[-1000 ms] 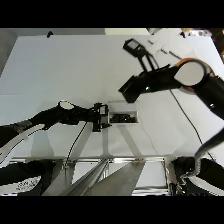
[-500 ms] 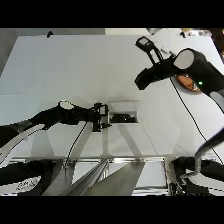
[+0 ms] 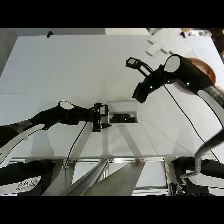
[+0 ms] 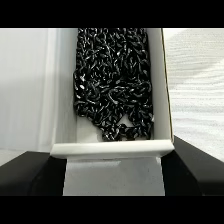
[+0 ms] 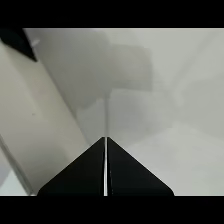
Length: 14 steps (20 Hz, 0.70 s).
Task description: Fold the box and place the chain.
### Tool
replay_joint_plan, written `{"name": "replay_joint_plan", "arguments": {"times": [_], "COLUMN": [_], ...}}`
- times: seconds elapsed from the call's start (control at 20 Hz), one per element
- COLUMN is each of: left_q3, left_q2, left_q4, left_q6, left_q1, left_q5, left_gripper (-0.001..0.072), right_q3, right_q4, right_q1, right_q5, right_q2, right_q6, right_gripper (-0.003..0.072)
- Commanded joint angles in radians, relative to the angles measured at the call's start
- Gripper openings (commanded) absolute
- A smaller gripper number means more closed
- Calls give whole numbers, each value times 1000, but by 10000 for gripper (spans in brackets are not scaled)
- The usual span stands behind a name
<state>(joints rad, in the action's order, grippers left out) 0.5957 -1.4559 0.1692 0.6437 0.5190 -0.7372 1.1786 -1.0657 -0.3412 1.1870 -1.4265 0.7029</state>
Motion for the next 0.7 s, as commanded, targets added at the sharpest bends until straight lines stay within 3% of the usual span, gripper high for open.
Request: {"name": "replay_joint_plan", "arguments": {"times": [0.0,0.35,0.6,0.65], "left_q3": [1,1,1,1], "left_q2": [1,1,1,1], "left_q4": [0,0,0,0], "left_q6": [0,0,0,0], "left_q1": [0,0,0,0], "left_q5": [0,0,0,0], "left_gripper": [63,63,63,63], "right_q3": [-45,-211,-333,-344], "right_q4": [25,32,114,113], "right_q1": [-47,-59,-59,-59], "right_q5": [32,-7,-58,-66], "right_q2": [24,229,311,311], "right_q6": [-76,-91,-236,-242], "right_gripper": [8,9,13,52]}}
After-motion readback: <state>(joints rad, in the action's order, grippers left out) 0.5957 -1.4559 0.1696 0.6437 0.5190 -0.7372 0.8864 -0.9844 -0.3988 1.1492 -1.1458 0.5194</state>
